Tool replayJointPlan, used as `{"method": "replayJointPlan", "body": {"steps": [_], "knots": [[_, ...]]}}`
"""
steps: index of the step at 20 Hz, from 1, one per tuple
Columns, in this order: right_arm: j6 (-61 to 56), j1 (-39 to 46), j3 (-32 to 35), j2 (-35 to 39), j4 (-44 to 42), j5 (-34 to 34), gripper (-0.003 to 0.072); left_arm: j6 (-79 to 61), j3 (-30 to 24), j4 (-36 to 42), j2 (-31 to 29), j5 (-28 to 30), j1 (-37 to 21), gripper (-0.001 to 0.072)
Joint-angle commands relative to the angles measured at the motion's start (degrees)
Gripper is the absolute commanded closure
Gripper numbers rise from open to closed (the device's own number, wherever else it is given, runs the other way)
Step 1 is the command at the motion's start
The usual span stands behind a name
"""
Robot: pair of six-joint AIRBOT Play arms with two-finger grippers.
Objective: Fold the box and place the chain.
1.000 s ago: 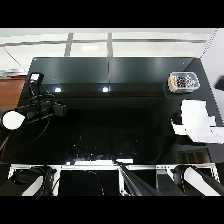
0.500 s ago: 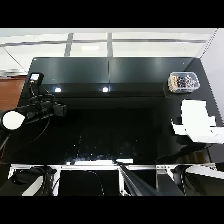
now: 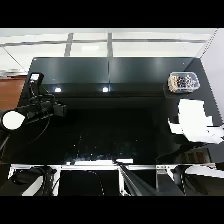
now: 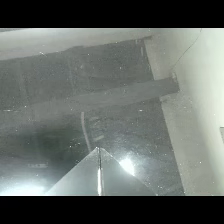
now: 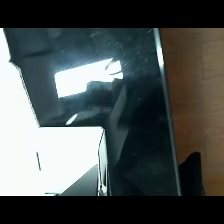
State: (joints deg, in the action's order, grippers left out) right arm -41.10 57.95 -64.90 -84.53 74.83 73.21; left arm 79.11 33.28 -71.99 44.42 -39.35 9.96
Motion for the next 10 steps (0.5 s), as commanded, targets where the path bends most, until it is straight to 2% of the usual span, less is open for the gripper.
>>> {"method": "replayJointPlan", "body": {"steps": [1, 4, 10], "knots": [[-0.20, -1.25, 0.07, 2.05, -5.64, 3.39, 0.0671, 0.00, -0.02, 0.00, -0.04, 0.02, 0.00, 0.0685], [-4.28, -6.71, 2.54, 6.64, -7.23, 2.23, 0.0671, 0.00, -0.02, 0.00, -0.04, 0.00, 0.00, 0.0684], [-7.04, -22.82, 14.03, 20.13, -25.05, -3.54, 0.0671, 0.00, -0.02, 0.00, -0.04, 0.02, 0.00, 0.0685]]}}
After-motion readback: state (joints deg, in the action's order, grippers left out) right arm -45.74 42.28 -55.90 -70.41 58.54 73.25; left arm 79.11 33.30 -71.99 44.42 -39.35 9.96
